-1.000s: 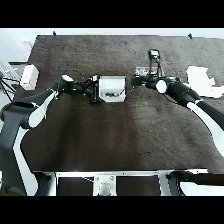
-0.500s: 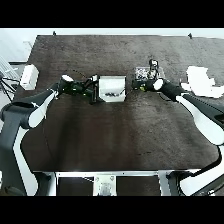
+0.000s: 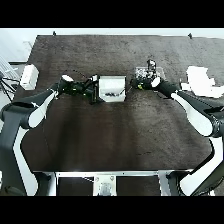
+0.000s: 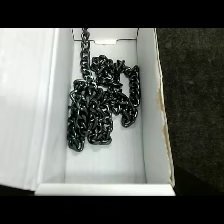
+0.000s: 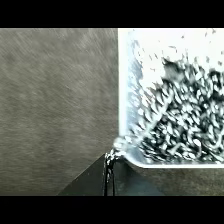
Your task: Fold the box and place the chain.
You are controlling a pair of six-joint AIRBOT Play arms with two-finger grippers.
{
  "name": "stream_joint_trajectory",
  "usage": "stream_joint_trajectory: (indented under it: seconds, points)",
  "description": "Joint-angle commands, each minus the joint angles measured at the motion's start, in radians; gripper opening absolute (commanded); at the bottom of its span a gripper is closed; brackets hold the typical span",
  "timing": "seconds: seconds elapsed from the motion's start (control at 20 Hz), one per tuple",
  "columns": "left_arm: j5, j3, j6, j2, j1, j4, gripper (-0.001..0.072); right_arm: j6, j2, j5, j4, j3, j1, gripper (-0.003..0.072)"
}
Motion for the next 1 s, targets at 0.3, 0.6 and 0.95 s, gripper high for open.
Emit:
stream_joint_trajectory:
  seconds: [0.3, 0.6, 0.95]
  points:
    - [0.0, 0.0, 0.0, 0.0, 0.0, 0.0, 0.0457, -0.003, 0.426, 0.016, -0.174, 0.007, 0.064, 0.0012]
    - [0.0, 0.0, 0.0, 0.0, 0.0, 0.0, 0.0457, 0.111, 0.647, 0.164, -0.441, 0.007, 0.204, 0.001]
    - [0.0, 0.0, 0.0, 0.0, 0.0, 0.0, 0.0457, 0.317, 0.676, 0.292, -0.647, 0.006, 0.411, 0.001]
